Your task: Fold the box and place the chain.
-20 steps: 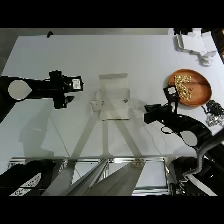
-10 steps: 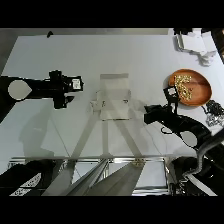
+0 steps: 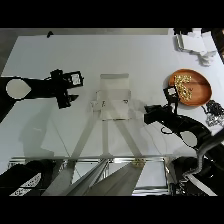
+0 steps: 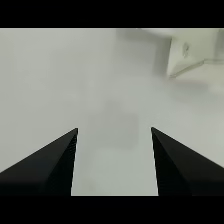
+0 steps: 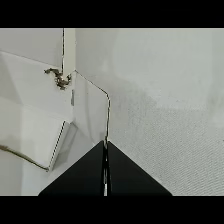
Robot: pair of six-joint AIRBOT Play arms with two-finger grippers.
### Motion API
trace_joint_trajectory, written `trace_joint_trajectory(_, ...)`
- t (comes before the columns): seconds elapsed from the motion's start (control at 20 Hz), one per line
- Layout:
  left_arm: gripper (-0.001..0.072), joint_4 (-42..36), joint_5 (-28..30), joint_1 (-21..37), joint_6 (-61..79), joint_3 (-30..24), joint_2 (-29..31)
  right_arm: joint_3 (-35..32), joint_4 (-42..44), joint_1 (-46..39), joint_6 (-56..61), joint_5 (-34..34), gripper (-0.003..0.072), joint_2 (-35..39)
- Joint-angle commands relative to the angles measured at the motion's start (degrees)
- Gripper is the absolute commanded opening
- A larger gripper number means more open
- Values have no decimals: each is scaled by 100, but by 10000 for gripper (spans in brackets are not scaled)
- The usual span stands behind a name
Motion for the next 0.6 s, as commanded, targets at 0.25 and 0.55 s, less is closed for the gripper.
trace_joint_trajectory(0.25, 467, -3224, -254, -2, -708, 7, 2, -4, 2, 7, 0, 2, 8, 4)
trace_joint_trajectory(0.55, 168, -1886, 470, 4, -2208, 7, -127, -4, 0, 7, 0, 0, 8, 4)
